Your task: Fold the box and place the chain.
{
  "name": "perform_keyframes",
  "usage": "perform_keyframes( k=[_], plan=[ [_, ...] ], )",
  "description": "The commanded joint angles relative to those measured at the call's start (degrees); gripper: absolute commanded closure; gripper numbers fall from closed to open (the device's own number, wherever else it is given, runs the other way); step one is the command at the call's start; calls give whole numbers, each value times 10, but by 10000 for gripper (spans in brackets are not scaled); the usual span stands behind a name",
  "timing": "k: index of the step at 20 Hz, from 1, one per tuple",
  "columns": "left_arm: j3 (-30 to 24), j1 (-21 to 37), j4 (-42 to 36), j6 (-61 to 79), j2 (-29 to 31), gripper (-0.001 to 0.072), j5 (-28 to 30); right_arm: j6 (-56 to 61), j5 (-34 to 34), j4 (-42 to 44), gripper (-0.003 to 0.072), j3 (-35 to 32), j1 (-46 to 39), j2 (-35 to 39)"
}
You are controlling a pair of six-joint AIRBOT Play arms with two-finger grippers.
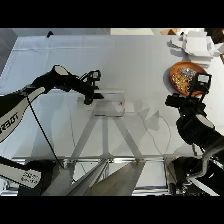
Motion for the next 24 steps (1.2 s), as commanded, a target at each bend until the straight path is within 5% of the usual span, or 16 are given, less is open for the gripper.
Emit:
perform_keyframes(
  k=[1, 11, 14, 21, 24],
  plan=[
    [0, 0, 8, 1, 0, 699, 0, -44, 19, 1, 234, 1, 0, 0],
    [0, 0, 6, 1, 0, 699, 0, -469, 248, 275, 233, 64, 0, 19],
    [0, 0, 6, 1, 0, 699, 0, -547, 253, 357, 359, 64, 0, 34],
    [0, 0, 6, 1, 0, 699, 0, -854, 238, 556, 348, 64, 0, 38],
    [0, 0, 6, 1, 0, 699, 0, -944, 219, 571, 348, 64, 0, 37]
  ],
)
